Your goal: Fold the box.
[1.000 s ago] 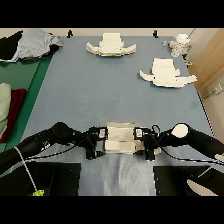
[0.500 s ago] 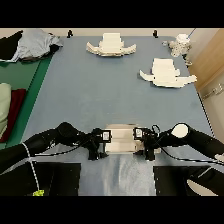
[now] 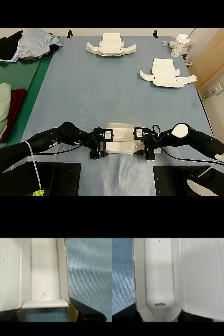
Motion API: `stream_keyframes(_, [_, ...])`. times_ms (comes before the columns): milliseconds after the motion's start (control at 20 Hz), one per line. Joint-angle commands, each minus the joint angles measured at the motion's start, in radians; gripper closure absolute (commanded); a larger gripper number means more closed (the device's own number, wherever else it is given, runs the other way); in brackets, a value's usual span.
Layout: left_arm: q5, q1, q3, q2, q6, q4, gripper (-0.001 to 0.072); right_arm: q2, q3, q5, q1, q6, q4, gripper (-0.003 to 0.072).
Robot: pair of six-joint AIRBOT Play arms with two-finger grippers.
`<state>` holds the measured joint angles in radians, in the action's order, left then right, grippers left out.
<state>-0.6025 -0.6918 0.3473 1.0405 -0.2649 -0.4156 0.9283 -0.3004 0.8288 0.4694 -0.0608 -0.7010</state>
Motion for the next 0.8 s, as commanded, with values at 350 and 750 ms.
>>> stream_keyframes(350, [-0.004, 0.000, 0.023, 0.025, 0.055, -0.037, 0.0242, -0.001, -0.001, 0.000, 0.000, 0.000, 0.000, 0.0159])
stream_keyframes(750, [-0.003, 0.000, 0.023, 0.025, 0.056, -0.037, 0.0243, -0.001, -0.001, 0.000, 0.000, 0.000, 0.000, 0.0158])
